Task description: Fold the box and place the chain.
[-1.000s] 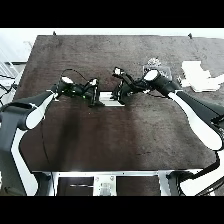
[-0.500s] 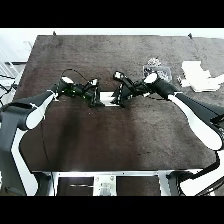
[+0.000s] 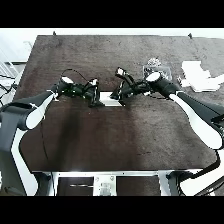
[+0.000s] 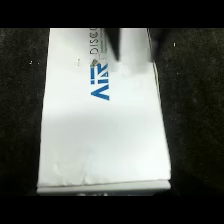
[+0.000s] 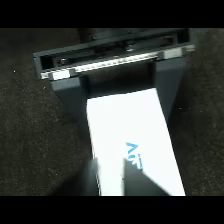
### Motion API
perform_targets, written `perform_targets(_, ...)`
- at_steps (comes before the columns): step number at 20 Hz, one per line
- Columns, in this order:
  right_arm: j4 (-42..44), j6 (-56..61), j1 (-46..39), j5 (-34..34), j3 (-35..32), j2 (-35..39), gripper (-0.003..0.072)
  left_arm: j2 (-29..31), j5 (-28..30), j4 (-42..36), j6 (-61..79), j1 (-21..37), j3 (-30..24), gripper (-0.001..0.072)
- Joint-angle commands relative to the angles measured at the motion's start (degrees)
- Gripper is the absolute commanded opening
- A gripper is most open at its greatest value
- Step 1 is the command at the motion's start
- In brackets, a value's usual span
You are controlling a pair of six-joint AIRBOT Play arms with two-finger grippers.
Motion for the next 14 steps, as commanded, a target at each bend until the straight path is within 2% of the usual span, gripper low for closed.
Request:
perform_targets(1, 3.08, 0.50, -1.49, 0.31, 0.07, -0.92, 0.0016, -0.02, 0.04, 0.00, 0.00, 0.00, 0.02, 0.0491)
perform_targets(7, 2.95, 4.33, -1.60, 0.42, 0.04, -4.98, 0.0015, -0.02, 0.04, 0.00, 0.00, 0.00, 0.02, 0.0491)
perform_targets(12, 0.37, 6.95, -1.79, 0.48, 0.07, -4.90, 0.0015, -0.02, 0.04, 0.00, 0.00, 0.00, 0.02, 0.0490)
perform_targets(14, 3.08, 5.62, -1.79, 1.97, 0.07, -3.82, 0.0014, -0.02, 0.04, 0.00, 0.00, 0.00, 0.02, 0.0490)
